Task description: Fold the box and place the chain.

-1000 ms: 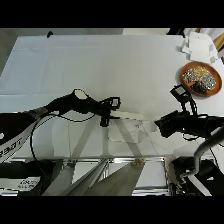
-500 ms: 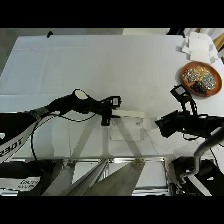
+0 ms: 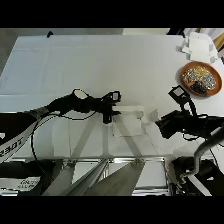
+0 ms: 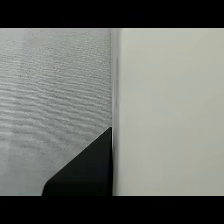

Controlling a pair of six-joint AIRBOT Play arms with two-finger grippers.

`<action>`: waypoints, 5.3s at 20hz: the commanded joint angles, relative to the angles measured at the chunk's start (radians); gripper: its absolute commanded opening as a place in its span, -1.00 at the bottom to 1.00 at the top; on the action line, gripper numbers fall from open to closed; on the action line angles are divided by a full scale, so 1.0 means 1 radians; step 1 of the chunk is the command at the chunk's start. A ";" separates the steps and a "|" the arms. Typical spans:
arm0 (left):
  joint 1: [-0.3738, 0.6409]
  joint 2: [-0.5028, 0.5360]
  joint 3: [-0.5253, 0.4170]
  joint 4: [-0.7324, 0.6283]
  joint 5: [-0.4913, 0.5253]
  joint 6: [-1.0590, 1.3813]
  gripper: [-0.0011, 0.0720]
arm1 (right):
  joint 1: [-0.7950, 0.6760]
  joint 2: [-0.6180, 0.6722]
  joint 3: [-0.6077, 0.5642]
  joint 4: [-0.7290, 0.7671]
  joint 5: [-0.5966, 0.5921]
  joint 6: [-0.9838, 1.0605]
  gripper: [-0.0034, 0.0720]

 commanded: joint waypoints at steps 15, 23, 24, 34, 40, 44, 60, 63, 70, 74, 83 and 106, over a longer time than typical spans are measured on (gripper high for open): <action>-0.006 0.002 0.078 0.200 -0.012 -0.158 -0.97 | 0.000 0.000 0.000 0.001 0.004 -0.127 0.03; -0.007 0.000 0.078 0.201 -0.013 -0.153 -0.96 | 0.000 0.000 -0.001 0.000 0.004 -0.127 0.03; -0.006 0.000 0.078 0.201 -0.013 -0.149 -0.96 | 0.000 0.000 -0.001 0.000 0.004 -0.127 0.03; -0.006 -0.024 0.078 0.202 -0.013 -0.124 -0.95 | 0.000 0.000 -0.001 0.000 0.005 -0.127 0.03; -0.006 -0.024 0.078 0.201 -0.013 -0.129 -0.94 | 0.000 0.000 -0.001 0.000 0.004 -0.127 0.03; -0.006 -0.024 0.078 0.201 -0.013 -0.129 -0.94 | 0.000 0.000 -0.001 0.024 -0.051 -0.132 -0.09; -0.006 -0.024 0.078 0.201 -0.013 -0.129 -0.94 | 0.113 -0.238 -0.208 0.102 -0.282 -1.143 0.92; -0.006 -0.024 0.078 0.201 -0.015 -0.129 -0.94 | 0.200 -0.237 -0.286 0.092 -0.430 -1.142 0.92; -0.006 -0.024 0.078 0.201 -0.016 -0.129 -0.94 | 0.275 -0.238 -0.307 0.098 -0.640 -1.136 0.92; -0.006 -0.024 0.078 0.201 -0.017 -0.129 -0.94 | 0.275 -0.238 -0.307 0.098 -0.642 -1.136 0.92; -0.006 -0.024 0.078 0.201 -0.016 -0.129 -0.94 | 0.219 -0.239 -0.249 0.205 -0.554 -1.137 0.91; -0.006 -0.024 0.078 0.201 -0.017 -0.129 -0.94 | -0.089 -0.374 -0.178 0.573 -0.440 -1.442 0.91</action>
